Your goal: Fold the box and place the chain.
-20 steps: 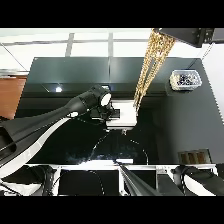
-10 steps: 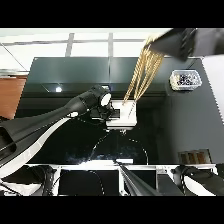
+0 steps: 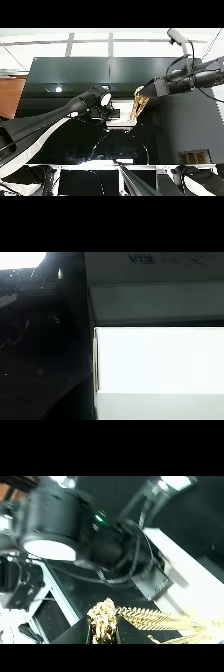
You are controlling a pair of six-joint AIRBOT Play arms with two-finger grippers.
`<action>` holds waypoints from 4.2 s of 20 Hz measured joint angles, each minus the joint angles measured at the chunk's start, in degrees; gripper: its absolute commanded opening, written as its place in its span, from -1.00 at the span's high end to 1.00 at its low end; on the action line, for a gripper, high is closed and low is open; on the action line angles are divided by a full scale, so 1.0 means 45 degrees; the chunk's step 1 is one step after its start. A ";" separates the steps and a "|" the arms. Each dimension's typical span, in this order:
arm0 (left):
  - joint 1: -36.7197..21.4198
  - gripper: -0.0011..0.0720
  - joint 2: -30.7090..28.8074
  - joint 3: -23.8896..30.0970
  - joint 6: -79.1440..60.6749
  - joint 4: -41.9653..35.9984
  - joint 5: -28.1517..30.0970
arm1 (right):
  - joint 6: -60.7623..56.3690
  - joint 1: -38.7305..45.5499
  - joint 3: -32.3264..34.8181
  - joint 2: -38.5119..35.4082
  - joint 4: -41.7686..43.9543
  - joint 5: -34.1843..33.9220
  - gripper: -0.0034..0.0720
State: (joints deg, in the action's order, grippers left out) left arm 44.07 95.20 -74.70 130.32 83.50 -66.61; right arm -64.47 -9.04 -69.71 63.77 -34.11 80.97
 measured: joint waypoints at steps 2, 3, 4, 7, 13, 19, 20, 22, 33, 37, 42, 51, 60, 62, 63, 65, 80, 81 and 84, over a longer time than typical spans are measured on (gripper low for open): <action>0.0000 0.90 0.0000 0.0000 -0.0005 0.0000 0.0005 | -0.0063 -0.0160 0.0544 0.0005 -0.0170 -0.0175 0.87; 0.0000 0.90 0.0000 0.0000 0.0000 0.0000 0.0010 | -0.0189 -0.0296 0.0826 0.0010 -0.0170 -0.0500 0.87; 0.0000 0.90 0.0000 0.0000 0.0000 0.0000 0.0010 | -0.0267 -0.0452 0.1039 0.0058 -0.0146 -0.0855 0.87; 0.0000 0.90 0.0000 0.0000 -0.0005 0.0015 0.0024 | -0.0418 -0.0874 0.1438 0.0437 -0.0117 -0.1758 0.88; 0.0000 0.90 0.0000 0.0000 0.0000 0.0058 0.0034 | -0.0471 -0.0821 0.0889 0.0860 0.0350 -0.1948 0.88; 0.0000 0.90 0.0000 0.0000 0.0000 0.0092 0.0034 | -0.0563 -0.0277 -0.0481 0.0738 0.0495 -0.1098 0.87; 0.0000 0.90 0.0000 0.0000 -0.0005 0.0092 0.0029 | -0.0583 -0.0321 -0.0486 0.0733 0.0491 -0.0986 0.88; 0.0000 0.90 0.0000 0.0000 -0.0005 0.0092 0.0029 | -0.0597 -0.0515 -0.0194 0.0733 0.0078 -0.0894 0.87; 0.0000 0.90 0.0000 0.0000 -0.0005 0.0097 0.0024 | -0.0369 -0.1423 0.3133 0.1365 -0.1355 -0.3730 0.70; 0.0000 0.90 0.0000 0.0000 0.0000 0.0102 0.0015 | -0.0461 -0.1472 0.3283 0.1540 -0.1749 -0.4386 0.25; -0.0005 0.90 0.0000 0.0000 0.0005 0.0107 0.0024 | -0.0845 0.0899 0.3157 0.0491 -0.3118 -0.3541 0.25; -0.0005 -0.51 -0.0005 -0.0146 0.0534 0.0092 -0.0019 | -0.0967 0.4323 0.3978 -0.0918 -0.4702 -0.2866 0.25; -0.0185 -0.58 -0.2535 -0.0466 -0.1749 0.2501 -0.2249 | -0.0957 0.4507 0.4148 -0.1020 -0.4673 -0.3026 0.26; -0.0835 -0.58 -0.4031 0.0641 -0.2361 0.3264 -0.2443 | -0.0957 0.4507 0.4148 -0.1020 -0.4677 -0.3084 0.25; -0.1418 -0.57 -0.4915 0.1486 -0.2584 0.3317 -0.2030 | -0.0952 0.4507 0.4148 -0.1020 -0.4682 -0.3089 0.26; -0.2900 -0.57 -0.6513 0.3580 -0.3580 0.2123 0.0102 | -0.0918 0.4507 0.4148 -0.1020 -0.4692 -0.3162 0.25; -0.5406 -0.98 -0.4983 0.7446 -2.8069 -0.9743 0.4983 | -0.0903 0.4507 0.4158 -0.1020 -0.5071 -0.2973 0.25; -0.5644 -0.97 -0.4639 0.7193 -2.8482 -0.9850 0.4619 | -0.0908 0.4512 0.4158 -0.1020 -0.5085 -0.2958 0.26; -0.5989 -0.98 -0.3861 0.6688 -2.9599 -1.0248 0.3857 | -0.0913 0.4512 0.4158 -0.1020 -0.5090 -0.2939 0.25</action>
State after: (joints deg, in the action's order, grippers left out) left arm 17.12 77.82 -44.60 -2.87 37.39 -49.25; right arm -68.58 11.27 -51.00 59.18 -57.01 67.75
